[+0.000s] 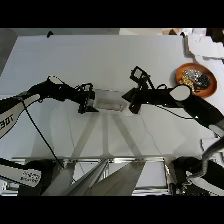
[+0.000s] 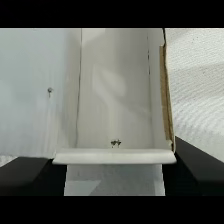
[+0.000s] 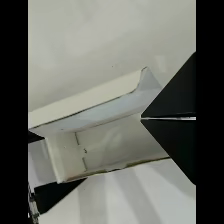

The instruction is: Fold the box and place the chain.

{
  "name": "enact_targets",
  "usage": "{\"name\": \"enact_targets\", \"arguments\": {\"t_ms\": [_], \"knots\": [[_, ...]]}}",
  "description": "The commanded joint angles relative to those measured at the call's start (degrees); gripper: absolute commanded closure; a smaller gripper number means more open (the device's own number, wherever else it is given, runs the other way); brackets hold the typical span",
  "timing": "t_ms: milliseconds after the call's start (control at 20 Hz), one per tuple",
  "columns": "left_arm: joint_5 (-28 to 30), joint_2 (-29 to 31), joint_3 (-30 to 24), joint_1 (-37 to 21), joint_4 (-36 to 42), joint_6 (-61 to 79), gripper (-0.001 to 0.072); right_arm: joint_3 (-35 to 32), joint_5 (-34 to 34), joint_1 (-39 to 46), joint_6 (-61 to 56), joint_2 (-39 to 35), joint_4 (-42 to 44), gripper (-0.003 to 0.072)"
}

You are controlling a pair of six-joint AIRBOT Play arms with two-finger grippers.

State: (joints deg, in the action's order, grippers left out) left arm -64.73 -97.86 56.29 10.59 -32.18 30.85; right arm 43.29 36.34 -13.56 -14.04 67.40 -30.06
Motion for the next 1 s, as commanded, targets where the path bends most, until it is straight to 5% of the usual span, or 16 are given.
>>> {"name": "enact_targets", "arguments": {"t_ms": [0,350,650,950], "knots": [[0.0,0.02,-0.02,-0.02,-0.02,-0.02,0.0371,0.26,-6.86,0.02,1.11,5.49,9.55,0.0684],[-0.02,0.02,-0.02,-0.02,-0.02,-0.02,0.0371,1.95,-12.85,0.0,1.33,15.43,18.47,0.0683],[-0.02,0.02,-0.02,-0.02,-0.02,-0.02,0.0371,1.95,-7.02,0.0,2.58,12.48,17.51,0.068],[-0.02,0.02,-0.02,-0.02,-0.02,-0.02,0.0371,1.9,6.75,-0.48,1.88,-2.67,-8.66,0.0678]]}}
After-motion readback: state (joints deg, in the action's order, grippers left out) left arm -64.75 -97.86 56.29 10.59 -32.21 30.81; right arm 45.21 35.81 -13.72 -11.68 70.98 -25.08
